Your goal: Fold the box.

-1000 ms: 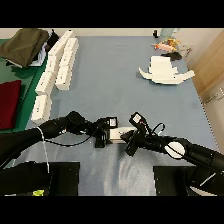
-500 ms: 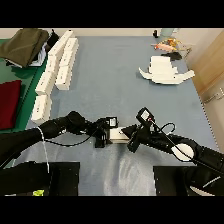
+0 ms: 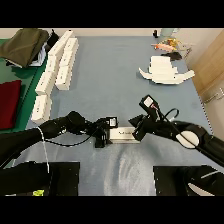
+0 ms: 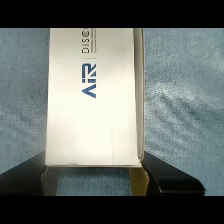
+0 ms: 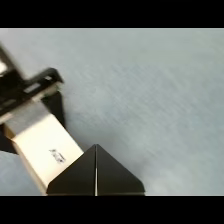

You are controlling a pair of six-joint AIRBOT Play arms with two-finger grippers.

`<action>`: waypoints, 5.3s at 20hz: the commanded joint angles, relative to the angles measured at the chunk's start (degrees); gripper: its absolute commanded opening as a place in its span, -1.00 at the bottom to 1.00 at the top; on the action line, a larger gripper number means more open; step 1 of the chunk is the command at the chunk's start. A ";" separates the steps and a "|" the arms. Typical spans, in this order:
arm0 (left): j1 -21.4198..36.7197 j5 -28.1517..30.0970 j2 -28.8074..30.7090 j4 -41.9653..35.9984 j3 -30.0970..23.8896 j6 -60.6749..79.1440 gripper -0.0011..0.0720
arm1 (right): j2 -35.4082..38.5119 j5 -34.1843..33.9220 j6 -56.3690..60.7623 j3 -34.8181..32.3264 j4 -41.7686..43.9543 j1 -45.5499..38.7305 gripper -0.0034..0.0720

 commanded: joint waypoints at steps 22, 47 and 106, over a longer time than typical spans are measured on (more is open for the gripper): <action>11.21 5.40 9.66 15.17 1.79 -29.70 0.42 | -24.94 51.65 37.57 28.92 -26.86 -15.96 -0.90; 40.68 25.27 3.37 39.69 2.14 -76.28 0.42 | -24.94 51.65 37.59 28.92 -26.86 -15.96 -0.90; 38.62 -26.03 21.09 22.62 12.96 -78.93 -0.72 | -24.94 51.65 37.57 28.92 -26.86 -15.96 -0.90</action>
